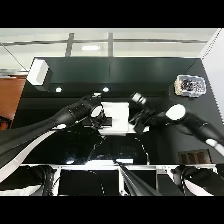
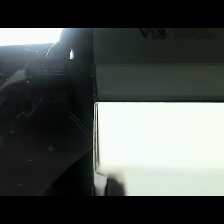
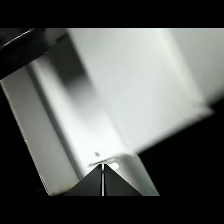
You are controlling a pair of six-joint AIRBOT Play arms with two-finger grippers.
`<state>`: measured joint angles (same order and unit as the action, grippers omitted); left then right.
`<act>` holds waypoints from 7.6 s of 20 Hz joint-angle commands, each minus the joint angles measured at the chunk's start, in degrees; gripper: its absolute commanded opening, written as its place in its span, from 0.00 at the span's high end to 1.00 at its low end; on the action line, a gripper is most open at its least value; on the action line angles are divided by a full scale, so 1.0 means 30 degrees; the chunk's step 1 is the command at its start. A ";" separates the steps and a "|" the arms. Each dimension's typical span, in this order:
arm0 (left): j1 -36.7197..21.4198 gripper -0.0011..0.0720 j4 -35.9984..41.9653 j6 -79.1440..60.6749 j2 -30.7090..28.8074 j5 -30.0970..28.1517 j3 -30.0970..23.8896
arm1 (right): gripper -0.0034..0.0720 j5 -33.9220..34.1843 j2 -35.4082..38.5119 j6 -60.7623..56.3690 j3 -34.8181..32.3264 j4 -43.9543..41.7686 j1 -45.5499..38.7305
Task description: Fold the box and place the chain.
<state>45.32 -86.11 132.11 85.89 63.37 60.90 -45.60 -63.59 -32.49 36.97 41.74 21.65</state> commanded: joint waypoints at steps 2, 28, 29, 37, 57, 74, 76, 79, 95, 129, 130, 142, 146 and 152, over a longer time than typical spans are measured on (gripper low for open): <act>-0.0015 0.95 -0.0066 -0.0022 0.0007 0.0029 -0.0007 | 0.94 -0.6462 0.3330 -1.1621 0.1355 0.6768 -0.6586; -0.0029 0.95 -0.0073 -0.0022 0.0007 0.0000 -0.0007 | 0.12 -0.6739 -0.3512 -1.0309 0.0372 -0.4495 -0.4189; -0.0022 0.95 -0.0073 -0.0022 0.0007 -0.0015 -0.0007 | 0.12 -0.6550 -0.3512 -1.0302 0.0430 -0.4539 -0.3796; -0.0022 0.95 -0.0073 -0.0022 0.0007 -0.0044 -0.0007 | 0.23 -0.3242 -0.3512 -1.6750 0.2965 0.1224 0.0721; -0.0022 0.95 -0.0066 -0.0022 0.0007 -0.0109 -0.0007 | 0.47 -0.3679 -0.4546 -2.7212 0.6266 0.9872 0.5923; -0.0022 0.95 -0.0066 -0.0022 0.0007 -0.0109 -0.0007 | 0.54 -0.4313 -0.6266 -2.8319 0.6892 1.1125 0.6098; -0.0022 0.95 -0.0066 -0.0022 0.0007 -0.0102 -0.0007 | 0.54 -0.4634 -0.6441 -2.8793 0.7402 1.1795 0.6258; -0.0022 0.95 -0.0066 -0.0022 0.0007 -0.0109 -0.0007 | 0.54 -0.5464 -0.6645 -2.9704 0.7963 1.3012 0.6637; -0.0022 0.95 -0.0066 -0.0022 0.0007 -0.0109 -0.0015 | 0.93 -0.5581 -0.7694 -3.1816 0.8051 1.3041 0.6951; -0.0029 0.95 -0.0066 -0.0022 0.0007 -0.0073 -0.0015 | 0.00 0.0466 -0.6499 -2.2695 1.0615 1.4207 -1.1497; -0.0022 0.95 -0.0066 -0.0022 0.0007 -0.0036 -0.0015 | 0.00 0.0248 -0.7745 -2.2717 1.1832 1.4243 -1.1504; -0.0022 0.95 -0.0066 -0.0022 0.0007 -0.0044 -0.0015 | 0.22 -0.0947 -1.3799 -2.5543 1.7274 1.4812 -1.2160; -0.0022 0.95 -0.0066 -0.0022 0.0007 -0.0036 -0.0015 | 0.41 -0.1698 -1.3799 -2.6236 1.7274 1.4761 -1.2502; -0.0022 0.95 -0.0066 -0.0022 0.0007 -0.0044 -0.0015 | 0.94 -0.3235 -1.2772 -2.5405 1.7981 1.4834 -1.2437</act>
<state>45.28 -86.28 132.09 85.89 63.26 60.86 -53.60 -103.85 -110.21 89.76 86.11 -15.79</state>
